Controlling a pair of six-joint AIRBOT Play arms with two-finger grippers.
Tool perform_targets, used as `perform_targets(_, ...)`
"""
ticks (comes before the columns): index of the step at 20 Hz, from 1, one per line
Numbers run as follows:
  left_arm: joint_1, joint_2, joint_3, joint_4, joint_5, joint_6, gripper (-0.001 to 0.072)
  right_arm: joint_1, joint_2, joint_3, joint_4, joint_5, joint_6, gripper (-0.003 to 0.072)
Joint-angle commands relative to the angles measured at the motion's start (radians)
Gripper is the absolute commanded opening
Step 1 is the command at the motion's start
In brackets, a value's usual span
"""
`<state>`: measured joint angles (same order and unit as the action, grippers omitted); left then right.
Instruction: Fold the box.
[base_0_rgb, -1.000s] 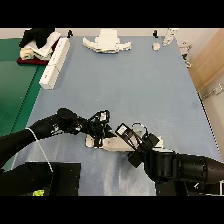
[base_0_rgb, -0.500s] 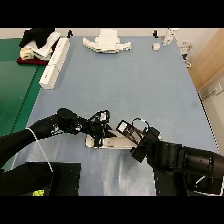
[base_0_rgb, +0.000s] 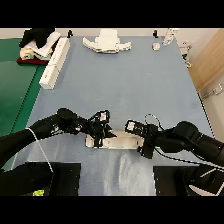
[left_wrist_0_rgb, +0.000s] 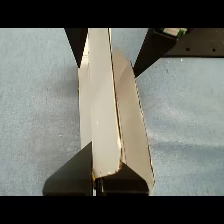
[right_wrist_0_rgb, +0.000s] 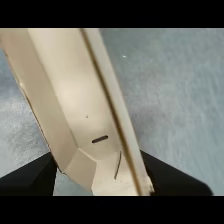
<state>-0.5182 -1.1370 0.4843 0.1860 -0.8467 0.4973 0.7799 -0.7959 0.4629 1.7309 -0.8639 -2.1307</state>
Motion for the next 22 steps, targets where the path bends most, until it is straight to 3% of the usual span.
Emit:
perform_targets(1,0.000,0.001,0.000,0.000,0.000,0.000,0.0013,-0.169,0.005,-0.043,0.348,0.021,-0.565,0.0720)
perform_targets(3,0.001,0.001,0.000,0.000,0.000,0.000,0.0013,-0.226,0.001,-0.045,0.409,0.013,-0.680,0.0720)
perform_targets(13,0.001,0.001,0.000,0.000,0.000,0.000,0.0013,-0.261,-0.010,-0.046,0.402,-0.040,-0.630,0.0716)
perform_targets(22,0.001,0.001,0.000,0.000,0.000,0.000,0.0013,-0.261,-0.128,-0.048,0.458,0.026,-0.770,0.0716)
